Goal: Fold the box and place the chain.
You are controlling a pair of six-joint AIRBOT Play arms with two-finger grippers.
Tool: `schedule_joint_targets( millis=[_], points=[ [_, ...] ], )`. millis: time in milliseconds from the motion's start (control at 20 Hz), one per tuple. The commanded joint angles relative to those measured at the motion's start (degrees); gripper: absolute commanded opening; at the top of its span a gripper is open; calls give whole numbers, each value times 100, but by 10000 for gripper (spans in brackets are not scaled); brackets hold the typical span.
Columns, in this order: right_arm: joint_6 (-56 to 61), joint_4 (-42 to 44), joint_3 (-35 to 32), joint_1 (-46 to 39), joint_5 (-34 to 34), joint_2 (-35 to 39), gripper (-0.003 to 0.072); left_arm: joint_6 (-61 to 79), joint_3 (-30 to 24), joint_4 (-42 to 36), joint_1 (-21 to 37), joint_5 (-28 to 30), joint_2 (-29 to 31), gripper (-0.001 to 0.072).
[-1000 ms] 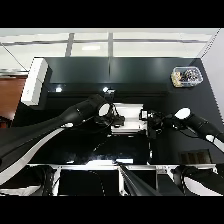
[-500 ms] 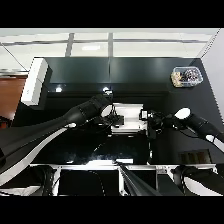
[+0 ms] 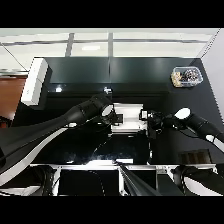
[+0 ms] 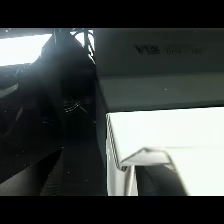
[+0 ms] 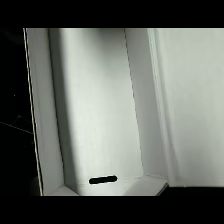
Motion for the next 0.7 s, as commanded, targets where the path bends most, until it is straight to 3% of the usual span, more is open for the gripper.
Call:
schedule_joint_targets(
  millis=[0, 400, 550, 600, 650],
  points=[
    [2, 2, 2, 2, 0, -2, 183, -61, 44, 63, -28, -96, -46, 480],
    [4, 2, 0, 2, 0, -2, 183, -205, 260, 136, -258, -107, -232, 481],
    [2, 2, 2, 2, 0, -2, 183, -188, 621, 275, -304, -619, -511, 480],
    [4, 2, 2, 2, 0, -2, 182, -186, 706, 308, -323, -715, -577, 437],
    [4, 2, 2, 2, 0, -2, 183, -188, 734, 319, -341, -706, -592, 313]
  ],
)
